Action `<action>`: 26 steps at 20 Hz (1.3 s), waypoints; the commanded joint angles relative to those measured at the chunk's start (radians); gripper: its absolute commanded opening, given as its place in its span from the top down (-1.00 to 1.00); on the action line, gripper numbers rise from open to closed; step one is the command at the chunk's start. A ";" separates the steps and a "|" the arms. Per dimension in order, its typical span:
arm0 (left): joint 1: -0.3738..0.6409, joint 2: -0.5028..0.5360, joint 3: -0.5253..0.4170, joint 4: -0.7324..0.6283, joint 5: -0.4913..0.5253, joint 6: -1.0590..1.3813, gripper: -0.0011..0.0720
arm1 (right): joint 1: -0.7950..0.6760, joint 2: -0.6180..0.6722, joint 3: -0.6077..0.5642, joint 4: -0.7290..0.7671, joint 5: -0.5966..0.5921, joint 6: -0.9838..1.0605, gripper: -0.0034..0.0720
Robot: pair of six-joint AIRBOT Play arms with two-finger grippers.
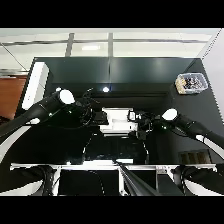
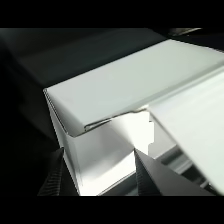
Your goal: Fold the box and place the chain.
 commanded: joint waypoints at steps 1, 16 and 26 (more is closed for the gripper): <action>-0.060 0.000 0.028 0.103 0.053 -0.112 -0.39 | 0.000 0.000 0.000 0.000 0.000 0.000 -0.37; -0.161 -0.005 0.054 0.377 0.036 -0.396 -0.35 | 0.000 0.000 0.000 0.000 0.000 0.000 -0.37; -0.207 -0.009 0.087 0.406 0.024 -0.461 -0.11 | 0.000 0.000 0.000 0.000 -0.001 0.000 -0.37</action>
